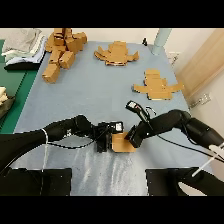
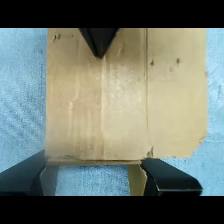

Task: Fold the box.

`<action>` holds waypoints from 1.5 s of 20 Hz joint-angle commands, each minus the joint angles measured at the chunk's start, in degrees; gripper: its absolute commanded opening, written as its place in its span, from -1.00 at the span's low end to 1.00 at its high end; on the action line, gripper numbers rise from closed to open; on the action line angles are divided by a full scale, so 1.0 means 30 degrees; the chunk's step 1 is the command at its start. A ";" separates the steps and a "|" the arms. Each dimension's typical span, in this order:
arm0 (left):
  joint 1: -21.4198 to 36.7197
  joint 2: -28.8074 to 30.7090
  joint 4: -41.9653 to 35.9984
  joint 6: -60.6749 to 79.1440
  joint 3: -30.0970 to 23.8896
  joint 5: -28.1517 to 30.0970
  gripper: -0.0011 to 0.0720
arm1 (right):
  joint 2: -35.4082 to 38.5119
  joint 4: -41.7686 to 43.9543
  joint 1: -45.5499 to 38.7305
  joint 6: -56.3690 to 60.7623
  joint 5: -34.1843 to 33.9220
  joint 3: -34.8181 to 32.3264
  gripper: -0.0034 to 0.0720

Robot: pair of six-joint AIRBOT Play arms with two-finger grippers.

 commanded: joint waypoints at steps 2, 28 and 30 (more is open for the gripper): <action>0.0015 0.0000 0.0000 0.0000 0.0015 0.0000 0.46 | 0.1960 -0.3679 0.3140 0.0903 0.3235 -0.1042 -0.90; 0.0015 0.0000 0.0000 0.0000 0.0015 0.0000 0.46 | 0.1683 -1.4644 0.9996 0.3155 0.7184 -0.3075 0.55; 0.0015 0.0000 0.0000 0.0000 0.0015 0.0000 0.46 | 0.1690 -1.5249 0.9996 0.3162 0.7184 -0.2958 0.54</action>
